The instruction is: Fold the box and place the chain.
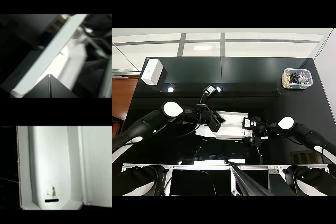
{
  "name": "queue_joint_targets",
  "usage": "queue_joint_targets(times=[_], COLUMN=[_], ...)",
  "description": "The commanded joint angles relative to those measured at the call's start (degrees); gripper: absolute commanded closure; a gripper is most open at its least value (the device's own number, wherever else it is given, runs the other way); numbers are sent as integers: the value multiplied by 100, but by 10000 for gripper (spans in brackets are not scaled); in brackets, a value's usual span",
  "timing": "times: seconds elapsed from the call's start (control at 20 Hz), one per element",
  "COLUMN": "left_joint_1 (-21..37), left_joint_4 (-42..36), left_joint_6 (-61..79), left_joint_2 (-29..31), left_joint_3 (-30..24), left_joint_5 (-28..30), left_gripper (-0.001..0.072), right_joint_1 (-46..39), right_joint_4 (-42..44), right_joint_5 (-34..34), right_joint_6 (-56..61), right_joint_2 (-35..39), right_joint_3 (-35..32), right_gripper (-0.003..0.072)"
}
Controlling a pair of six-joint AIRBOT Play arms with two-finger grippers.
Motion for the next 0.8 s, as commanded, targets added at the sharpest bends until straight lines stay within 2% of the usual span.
queue_joint_targets(times=[0.0, 0.2, 0.5, 0.6, 0.75], left_joint_1=[13, 13, 20, 74, 118], left_joint_4=[258, 251, 350, 872, 1690], left_joint_6=[168, 168, 173, 140, -691], left_joint_2=[-511, -778, -739, -509, 363], left_joint_3=[-20, -20, -7, 144, 214], left_joint_5=[391, 472, 376, 168, -308], left_gripper=[681, 681, 681, 683, 685], right_joint_1=[2, 2, 2, 2, 2], right_joint_4=[9, 7, 7, 7, 7], right_joint_5=[2, 2, 0, 2, 2], right_joint_6=[2, 2, 2, 2, 2], right_joint_2=[4, 4, 4, 4, 4], right_joint_3=[-4, -4, -4, -4, -4], right_gripper=[520, 520, 520, 520, 520])
